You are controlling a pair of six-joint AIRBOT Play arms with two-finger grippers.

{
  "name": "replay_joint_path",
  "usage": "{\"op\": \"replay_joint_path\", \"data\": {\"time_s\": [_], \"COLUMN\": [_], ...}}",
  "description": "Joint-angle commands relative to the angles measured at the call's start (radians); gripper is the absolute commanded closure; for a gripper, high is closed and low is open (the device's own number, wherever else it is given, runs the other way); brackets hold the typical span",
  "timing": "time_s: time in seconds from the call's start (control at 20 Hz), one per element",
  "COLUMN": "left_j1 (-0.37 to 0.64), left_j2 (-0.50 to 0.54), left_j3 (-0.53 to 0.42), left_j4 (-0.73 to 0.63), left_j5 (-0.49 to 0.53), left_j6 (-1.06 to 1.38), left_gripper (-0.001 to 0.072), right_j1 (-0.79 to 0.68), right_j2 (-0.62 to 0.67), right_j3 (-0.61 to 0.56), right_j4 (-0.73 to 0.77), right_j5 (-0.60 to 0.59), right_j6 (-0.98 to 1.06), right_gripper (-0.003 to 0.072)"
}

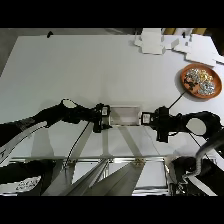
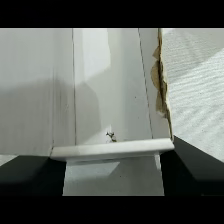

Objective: Fold the box and place the chain.

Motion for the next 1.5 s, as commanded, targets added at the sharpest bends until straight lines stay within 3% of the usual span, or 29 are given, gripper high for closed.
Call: {"op": "replay_joint_path", "data": {"time_s": [0.0,0.25,0.45,0.65,0.8,1.0,1.2,1.25,1.35,1.45], "left_j1": [0.0,0.0,0.0,0.0,0.0,0.0,0.0,0.0,0.0,0.0], "left_j2": [0.0,0.0,0.0,0.0,0.0,0.0,0.0,0.0,0.0,0.0], "left_j3": [0.001,0.001,0.001,0.001,0.001,0.001,0.001,0.001,0.001,0.001], "left_j4": [0.0,0.0,0.0,0.0,0.0,0.0,0.0,0.0,0.0,0.0], "left_j5": [0.0,0.0,0.0,0.0,0.0,0.0,0.0,0.0,0.0,0.0], "left_j6": [0.0,0.0,0.0,0.0,0.0,0.0,0.0,0.0,0.0,0.0], "left_gripper": [0.0559,0.0559,0.0559,0.0559,0.0559,0.0559,0.0559,0.0559,0.0559,0.0559], "right_j1": [0.001,0.001,0.001,0.001,0.032,0.105,0.11,0.11,0.11,0.097], "right_j2": [0.025,0.02,0.005,-0.015,-0.048,-0.169,-0.297,-0.315,-0.322,-0.264], "right_j3": [0.087,0.233,0.244,0.244,0.244,0.244,0.244,0.244,0.244,0.244], "right_j4": [0.264,0.383,0.552,0.586,0.567,0.421,0.301,0.296,0.293,0.285], "right_j5": [0.035,0.024,-0.05,-0.068,-0.066,-0.051,-0.111,-0.116,-0.101,-0.086], "right_j6": [0.073,0.153,0.151,0.152,0.151,0.164,0.326,0.333,0.333,0.333], "right_gripper": [0.0666,0.0666,0.0666,0.0666,0.0666,0.0666,0.0662,0.0626,0.0469,0.0457]}}
